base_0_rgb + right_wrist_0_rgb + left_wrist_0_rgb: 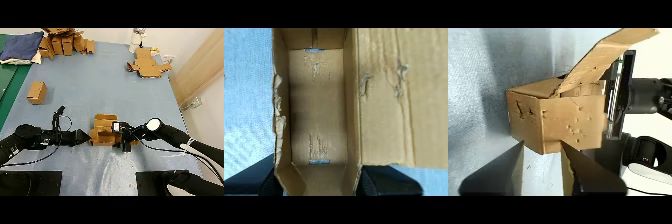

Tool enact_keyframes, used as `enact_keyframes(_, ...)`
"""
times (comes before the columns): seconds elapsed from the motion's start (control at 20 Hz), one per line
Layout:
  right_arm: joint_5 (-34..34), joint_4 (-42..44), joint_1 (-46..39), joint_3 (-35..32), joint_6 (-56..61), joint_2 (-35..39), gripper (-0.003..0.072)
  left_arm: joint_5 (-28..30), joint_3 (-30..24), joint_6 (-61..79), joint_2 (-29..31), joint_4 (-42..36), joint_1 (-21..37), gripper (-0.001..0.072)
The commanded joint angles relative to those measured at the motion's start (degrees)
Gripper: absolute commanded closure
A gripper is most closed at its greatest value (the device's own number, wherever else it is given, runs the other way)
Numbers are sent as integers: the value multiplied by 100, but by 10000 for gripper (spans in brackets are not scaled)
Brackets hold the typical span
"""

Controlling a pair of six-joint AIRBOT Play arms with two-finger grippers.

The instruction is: Fold the box.

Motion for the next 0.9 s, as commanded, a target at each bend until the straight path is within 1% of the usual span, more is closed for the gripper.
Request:
enact_keyframes(0.0, 0, 2, -4, 0, 2, 4, 125, -31, 2, 72, -4, -70, 4, 420)
enact_keyframes(0.2, 0, 2, -4, 0, 2, 4, 125, -15, 2, 162, -4, -267, 4, 412)
enact_keyframes(0.4, 0, 2, -4, 0, 2, 4, 125, 190, 2, 238, -13, -284, 4, 414)
enact_keyframes(0.6, 0, 2, -2, 0, 2, 4, 125, 184, 2, 232, -13, -278, 4, 412)
enact_keyframes(0.75, 0, 2, -4, 0, 2, 4, 124, 144, 2, 699, -13, -282, 4, 414)
enact_keyframes(0.85, 0, 2, -4, 0, 2, 4, 125, 199, 2, 697, -13, -282, 4, 415)
